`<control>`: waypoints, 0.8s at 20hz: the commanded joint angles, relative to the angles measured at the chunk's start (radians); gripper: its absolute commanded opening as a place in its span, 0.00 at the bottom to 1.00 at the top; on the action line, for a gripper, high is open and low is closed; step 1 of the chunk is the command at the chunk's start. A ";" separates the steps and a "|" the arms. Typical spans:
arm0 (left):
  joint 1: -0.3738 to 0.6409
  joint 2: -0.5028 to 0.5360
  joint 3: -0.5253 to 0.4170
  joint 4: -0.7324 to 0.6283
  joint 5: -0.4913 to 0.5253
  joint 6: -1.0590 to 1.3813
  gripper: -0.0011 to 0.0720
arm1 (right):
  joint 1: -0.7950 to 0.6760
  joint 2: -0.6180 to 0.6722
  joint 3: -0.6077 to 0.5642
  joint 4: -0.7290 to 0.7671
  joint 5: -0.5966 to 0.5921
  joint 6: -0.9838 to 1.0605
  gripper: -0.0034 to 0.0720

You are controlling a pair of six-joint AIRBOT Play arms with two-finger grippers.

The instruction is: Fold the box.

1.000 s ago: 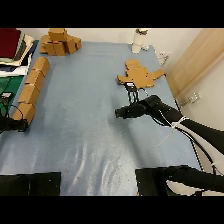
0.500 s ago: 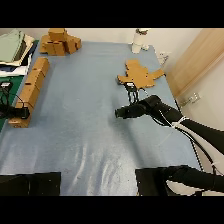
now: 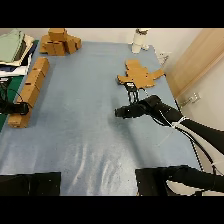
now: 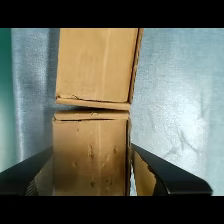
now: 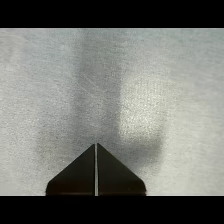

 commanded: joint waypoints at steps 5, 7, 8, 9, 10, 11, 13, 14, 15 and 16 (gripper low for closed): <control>0.001 0.058 0.075 0.000 -0.074 0.003 0.97 | 0.000 0.000 0.000 0.013 -0.001 0.000 0.08; 0.001 0.060 0.122 0.000 -0.125 0.003 0.97 | 0.000 0.000 0.000 0.017 -0.002 0.000 0.08; 0.001 0.060 0.146 0.000 -0.167 0.003 0.97 | 0.000 0.000 0.000 0.020 -0.005 0.000 0.08; 0.001 0.062 0.173 0.000 -0.216 -0.001 0.97 | 0.000 0.000 0.000 0.025 -0.006 0.000 0.08; 0.000 0.068 0.195 -0.001 -0.261 -0.001 0.97 | 0.000 0.000 0.000 0.028 -0.007 0.000 0.08; -0.001 0.077 0.213 -0.009 -0.294 -0.016 0.96 | 0.000 0.000 0.000 0.032 -0.008 0.000 0.08; -0.002 0.097 0.238 -0.065 -0.338 -0.045 0.31 | 0.000 0.000 0.000 0.038 -0.008 0.000 0.08; -0.006 0.109 0.245 -0.101 -0.351 -0.043 0.03 | 0.000 0.000 0.000 0.043 -0.010 0.000 0.07; -0.018 0.121 0.246 -0.150 -0.356 -0.044 0.03 | 0.000 0.000 0.002 0.059 -0.015 0.000 0.07; -0.045 0.127 0.246 -0.178 -0.369 -0.043 0.03 | 0.000 0.000 0.004 0.070 -0.021 0.000 0.07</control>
